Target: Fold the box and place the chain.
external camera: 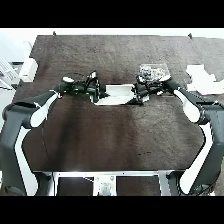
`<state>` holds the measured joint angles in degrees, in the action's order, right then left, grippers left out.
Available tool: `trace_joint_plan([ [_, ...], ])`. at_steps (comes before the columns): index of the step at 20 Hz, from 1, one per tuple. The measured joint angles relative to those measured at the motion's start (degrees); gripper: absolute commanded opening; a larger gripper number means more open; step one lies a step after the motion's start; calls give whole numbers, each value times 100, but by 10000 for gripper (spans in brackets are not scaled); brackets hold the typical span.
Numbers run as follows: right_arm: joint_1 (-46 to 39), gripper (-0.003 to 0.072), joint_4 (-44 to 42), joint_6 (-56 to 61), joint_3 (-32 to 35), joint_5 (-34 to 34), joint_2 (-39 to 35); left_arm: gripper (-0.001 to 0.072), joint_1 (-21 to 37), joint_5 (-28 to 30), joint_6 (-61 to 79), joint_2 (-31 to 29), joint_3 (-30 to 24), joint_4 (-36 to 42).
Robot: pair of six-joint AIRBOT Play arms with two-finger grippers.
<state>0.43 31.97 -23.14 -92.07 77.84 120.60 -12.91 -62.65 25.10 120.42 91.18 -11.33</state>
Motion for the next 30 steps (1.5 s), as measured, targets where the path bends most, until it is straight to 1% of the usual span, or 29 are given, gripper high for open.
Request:
trace_joint_plan([
  [2, 0, 416, 0, 0, 0, 2, 0, 270, 107, -339, -46, -4, 72, 22],
  [4, 0, 416, 2, 0, 0, 0, 0, 271, 258, -824, -142, -4, 188, 39],
  [6, 0, 416, 2, 0, 0, 0, 0, 433, 461, -1322, -356, -4, 332, 48],
  [8, 0, 415, 2, 0, 0, 2, 0, 415, 684, -1878, -570, -4, 483, 83],
  [9, 0, 415, 2, 0, 0, 0, 0, 353, 798, -2199, -649, -4, 570, 111],
  [10, 0, 415, 2, 0, 0, 2, 0, 147, 894, -2503, -715, -4, 658, 173],
  [11, 0, 416, 2, 0, 0, 2, 0, 22, 981, -2850, -741, -4, 769, 267],
  [12, 0, 416, 2, 0, 0, 2, 0, 20, 1056, -3187, -769, -7, 901, 350],
  [14, 0, 415, 2, 0, 0, 2, 0, 17, 1113, -3598, -916, -70, 1086, 435],
  [17, 0, 416, 2, 0, 0, 2, 0, 15, 1084, -3803, -1137, -378, 1226, 437],
  [20, 0, 416, 2, 0, 0, 2, 0, 15, 931, -3617, -1405, -935, 1187, 136],
  [22, 0, 415, 2, 0, 0, 2, 0, 15, 769, -3298, -1567, -1456, 951, -221],
  [23, 0, 415, 2, 0, 0, 2, 0, 15, 660, -3064, -1609, -1786, 748, -374],
  [25, 0, 416, 2, 0, 0, 2, 0, 15, 389, -2424, -1615, -2461, 188, -682],
  [27, 0, 416, 2, 0, 0, 2, 0, 17, 87, -1530, -1471, -3106, -529, -903],
  [28, 0, 415, 2, 0, 0, 2, 0, 18, -55, -1023, -1390, -3353, -887, -977],
  [30, 0, 415, 2, 0, 0, 2, 0, 18, -321, -203, -1274, -3613, -1486, -1075],
])
